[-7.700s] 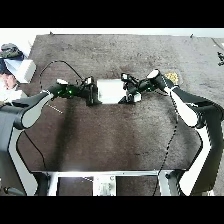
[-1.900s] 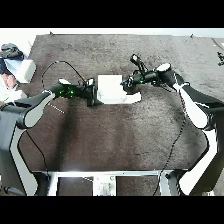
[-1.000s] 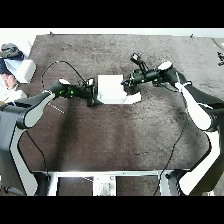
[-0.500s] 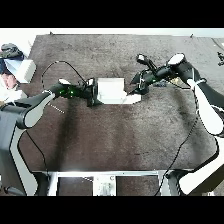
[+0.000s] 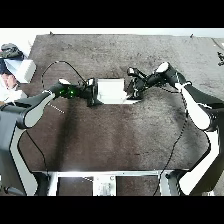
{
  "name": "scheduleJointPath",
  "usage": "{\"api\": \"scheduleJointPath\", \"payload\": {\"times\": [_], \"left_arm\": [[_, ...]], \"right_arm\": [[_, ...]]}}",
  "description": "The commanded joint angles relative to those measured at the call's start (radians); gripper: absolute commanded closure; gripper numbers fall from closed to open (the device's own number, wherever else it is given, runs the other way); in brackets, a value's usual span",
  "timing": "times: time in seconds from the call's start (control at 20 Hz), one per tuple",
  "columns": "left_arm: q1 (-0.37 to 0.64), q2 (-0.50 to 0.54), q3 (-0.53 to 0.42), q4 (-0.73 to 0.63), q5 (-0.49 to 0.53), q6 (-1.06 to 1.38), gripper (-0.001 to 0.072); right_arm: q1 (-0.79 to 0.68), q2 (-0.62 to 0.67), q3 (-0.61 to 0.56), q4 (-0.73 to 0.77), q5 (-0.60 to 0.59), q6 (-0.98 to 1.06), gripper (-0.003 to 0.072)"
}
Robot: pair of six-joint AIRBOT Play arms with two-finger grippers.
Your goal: Fold the box and place the chain.
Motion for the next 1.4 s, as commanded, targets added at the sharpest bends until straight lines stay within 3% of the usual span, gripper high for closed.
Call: {"api": "scheduleJointPath", "payload": {"times": [0.0,0.05,0.1,0.5,0.75,0.8,0.9,1.15,1.35], "left_arm": [[0.0,0.0,0.0,0.0,0.0,0.0,0.0313],[0.0,0.0,0.0,0.0,0.0,0.0,0.0313],[0.0,0.0,0.0,0.0,0.0,0.0,0.0312],[0.0,0.0,0.0,0.0,0.0,0.0,0.0313],[0.0,0.0,0.0,0.0,0.0,0.0,0.0312],[0.0,0.0,0.0,0.0,0.0,0.0,0.0313],[0.0,0.0,0.0,0.0,-0.001,0.0,0.0312],[0.0,0.0,0.0,0.0,-0.002,0.0,0.0313],[0.0,0.0,0.0,0.0,-0.003,-0.002,0.0313]], "right_arm": [[0.006,-0.01,0.0,-0.006,-0.006,-0.01,0.0037],[0.006,-0.01,0.0,-0.005,0.004,-0.01,0.0155],[0.006,-0.01,0.0,-0.005,0.019,-0.009,0.0223],[0.006,-0.01,0.0,0.021,0.088,0.006,0.0214],[0.006,-0.01,0.0,0.03,0.064,0.006,0.0215],[0.006,-0.01,0.0,0.032,0.064,0.006,0.0229],[0.006,-0.011,0.0,0.032,0.074,0.005,0.0473],[0.036,-0.011,0.0,0.032,0.064,0.005,0.0469],[0.063,-0.011,0.0,0.032,-0.012,0.005,0.0469]]}}
